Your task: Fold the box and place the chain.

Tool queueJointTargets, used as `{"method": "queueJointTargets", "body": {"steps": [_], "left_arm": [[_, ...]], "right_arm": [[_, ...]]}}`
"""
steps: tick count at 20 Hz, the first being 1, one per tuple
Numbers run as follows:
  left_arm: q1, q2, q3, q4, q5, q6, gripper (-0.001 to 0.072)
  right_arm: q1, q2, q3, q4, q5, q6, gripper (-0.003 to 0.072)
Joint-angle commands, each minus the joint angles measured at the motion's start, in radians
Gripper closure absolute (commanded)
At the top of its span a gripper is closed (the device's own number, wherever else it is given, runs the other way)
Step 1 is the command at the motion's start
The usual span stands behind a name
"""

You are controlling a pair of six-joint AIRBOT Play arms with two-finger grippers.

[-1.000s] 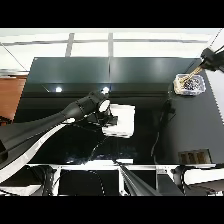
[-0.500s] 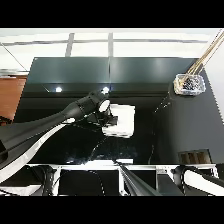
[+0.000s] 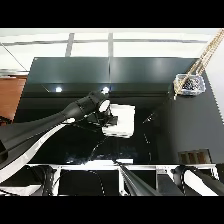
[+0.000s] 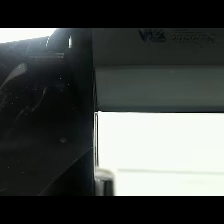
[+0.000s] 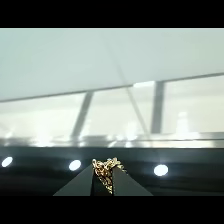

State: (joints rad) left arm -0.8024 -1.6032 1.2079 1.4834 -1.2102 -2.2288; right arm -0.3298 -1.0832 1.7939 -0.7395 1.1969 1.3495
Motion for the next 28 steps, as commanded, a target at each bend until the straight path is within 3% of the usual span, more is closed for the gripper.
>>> {"method": "queueJointTargets", "body": {"steps": [1,3,17,22,28], "left_arm": [[0.001,0.0,0.0,0.0,0.001,0.0,0.0681],[0.001,0.0,0.0,0.0,0.002,0.0,0.0681],[0.001,0.0,0.0,0.0,0.001,0.0,0.0681],[0.001,0.0,0.0,0.0,0.001,0.0,0.0681],[0.001,0.0,0.0,0.0,0.0,0.0,0.068]], "right_arm": [[0.001,0.016,0.0,0.186,0.201,-0.08,0.0678],[0.01,0.017,0.0,0.259,0.283,-0.126,0.0677],[0.303,0.022,-0.031,0.269,0.388,-0.17,0.0679],[0.427,0.021,-0.083,0.268,0.373,-0.18,0.0678],[0.446,0.021,-0.083,0.273,0.323,-0.176,0.0679]]}}
